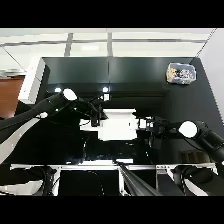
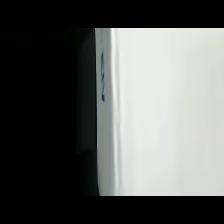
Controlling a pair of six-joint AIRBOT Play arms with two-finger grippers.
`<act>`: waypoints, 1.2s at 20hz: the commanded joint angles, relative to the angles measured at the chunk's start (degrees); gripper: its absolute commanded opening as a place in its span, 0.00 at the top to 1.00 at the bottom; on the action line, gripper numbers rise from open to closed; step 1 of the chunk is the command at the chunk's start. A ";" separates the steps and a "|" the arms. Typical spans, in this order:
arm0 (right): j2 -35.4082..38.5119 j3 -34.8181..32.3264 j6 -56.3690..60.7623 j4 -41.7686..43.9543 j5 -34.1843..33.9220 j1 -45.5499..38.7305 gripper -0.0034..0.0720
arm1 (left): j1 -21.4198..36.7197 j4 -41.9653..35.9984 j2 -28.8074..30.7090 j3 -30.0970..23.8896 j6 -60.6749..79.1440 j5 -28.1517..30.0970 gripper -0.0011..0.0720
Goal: Fold the box and place the chain.
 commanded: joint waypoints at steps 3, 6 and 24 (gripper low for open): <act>-1.29 -0.26 -2.91 2.27 -0.59 0.76 0.07 | -0.24 2.16 -0.04 -0.44 2.51 3.17 0.95; -1.31 -0.26 -4.17 4.92 -0.66 0.76 0.07 | -0.63 2.21 -0.04 -0.44 2.51 3.08 0.95; -10.40 0.76 -7.10 8.76 -17.33 12.15 0.07 | -0.61 2.19 -0.04 -0.44 2.49 2.60 0.95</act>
